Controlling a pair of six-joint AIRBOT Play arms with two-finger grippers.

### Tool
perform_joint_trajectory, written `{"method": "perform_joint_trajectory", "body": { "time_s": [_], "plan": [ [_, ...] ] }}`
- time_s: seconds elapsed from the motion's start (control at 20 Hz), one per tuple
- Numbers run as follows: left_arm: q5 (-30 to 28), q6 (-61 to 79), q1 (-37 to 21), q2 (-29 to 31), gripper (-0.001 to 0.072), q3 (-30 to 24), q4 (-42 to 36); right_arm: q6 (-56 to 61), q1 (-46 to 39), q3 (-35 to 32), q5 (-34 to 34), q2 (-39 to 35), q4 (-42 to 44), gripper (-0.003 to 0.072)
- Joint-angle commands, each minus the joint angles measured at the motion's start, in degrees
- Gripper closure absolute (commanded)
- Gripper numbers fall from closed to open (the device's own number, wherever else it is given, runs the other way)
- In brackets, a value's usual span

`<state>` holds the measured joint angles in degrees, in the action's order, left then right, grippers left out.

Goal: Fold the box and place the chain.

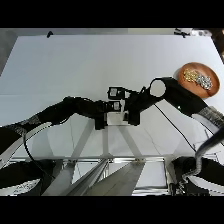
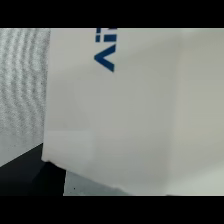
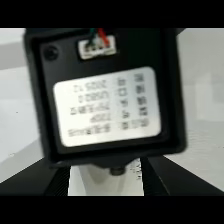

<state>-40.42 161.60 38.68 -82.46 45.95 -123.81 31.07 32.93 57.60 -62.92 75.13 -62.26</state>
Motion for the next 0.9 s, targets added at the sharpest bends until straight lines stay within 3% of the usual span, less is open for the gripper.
{"method": "perform_joint_trajectory", "body": {
  "time_s": [0.0, 0.15, 0.4, 0.6, 0.65, 0.85],
  "plan": [
    [-0.02, 0.00, -0.02, 0.04, 0.0314, -0.02, 0.00, 0.17, 0.33, -0.22, 2.58, 0.26, -0.94, 0.0243],
    [-0.02, 0.00, -0.02, 0.04, 0.0314, -0.02, 0.00, 0.17, 0.33, -0.35, 2.32, 0.39, -0.90, 0.0284],
    [0.00, 0.00, -0.02, 0.04, 0.0314, -0.02, 0.02, -2.73, 1.07, -0.35, -2.40, 0.42, 0.50, 0.0283],
    [-0.02, 0.00, -0.02, 0.04, 0.0314, -0.02, 0.00, -2.99, 3.78, -1.46, 3.56, 0.42, -5.66, 0.0261],
    [-0.02, 0.00, -0.02, 0.04, 0.0314, -0.02, 0.00, -2.82, 4.33, -2.14, 5.46, 0.39, -7.58, 0.0222],
    [-0.02, 0.00, -0.02, 0.04, 0.0314, -0.02, 0.00, -2.38, 4.96, -3.37, 8.74, -0.39, -9.33, 0.0221]
  ]
}}
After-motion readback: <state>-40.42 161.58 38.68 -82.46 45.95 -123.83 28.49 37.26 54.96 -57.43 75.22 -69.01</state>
